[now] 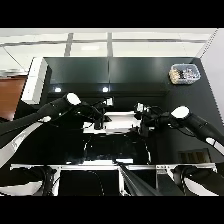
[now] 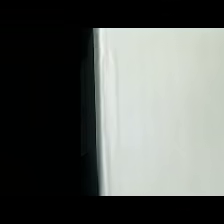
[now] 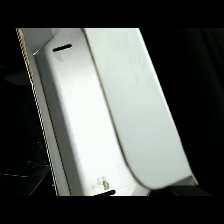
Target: Fold the box and place the chain.
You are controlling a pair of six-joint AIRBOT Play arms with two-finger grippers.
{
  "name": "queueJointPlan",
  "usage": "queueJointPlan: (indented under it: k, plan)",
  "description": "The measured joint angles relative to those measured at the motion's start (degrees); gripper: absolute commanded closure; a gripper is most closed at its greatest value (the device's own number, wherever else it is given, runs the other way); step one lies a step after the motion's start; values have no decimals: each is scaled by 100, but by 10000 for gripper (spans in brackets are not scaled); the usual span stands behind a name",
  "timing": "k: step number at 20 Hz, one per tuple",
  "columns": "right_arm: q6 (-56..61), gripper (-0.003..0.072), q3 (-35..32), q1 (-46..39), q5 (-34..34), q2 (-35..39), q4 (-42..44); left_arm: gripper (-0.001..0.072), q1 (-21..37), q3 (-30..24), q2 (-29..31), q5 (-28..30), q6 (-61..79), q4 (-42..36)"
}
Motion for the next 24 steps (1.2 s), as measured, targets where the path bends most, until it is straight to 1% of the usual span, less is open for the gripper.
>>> queueJointPlan:
  k: [4,12,18,24]
  plan:
    - [-149,24,-39,-20,59,-136,52,684,-2,0,2,-15,0,-2]
    - [-221,23,-118,-24,81,-184,46,684,-4,0,0,-15,0,-2]
    - [-380,23,-122,-17,31,-199,-470,683,-4,0,0,-13,-11,-2]
    - [-706,24,-116,229,-439,-400,-529,683,-4,0,0,11,-9,-4]
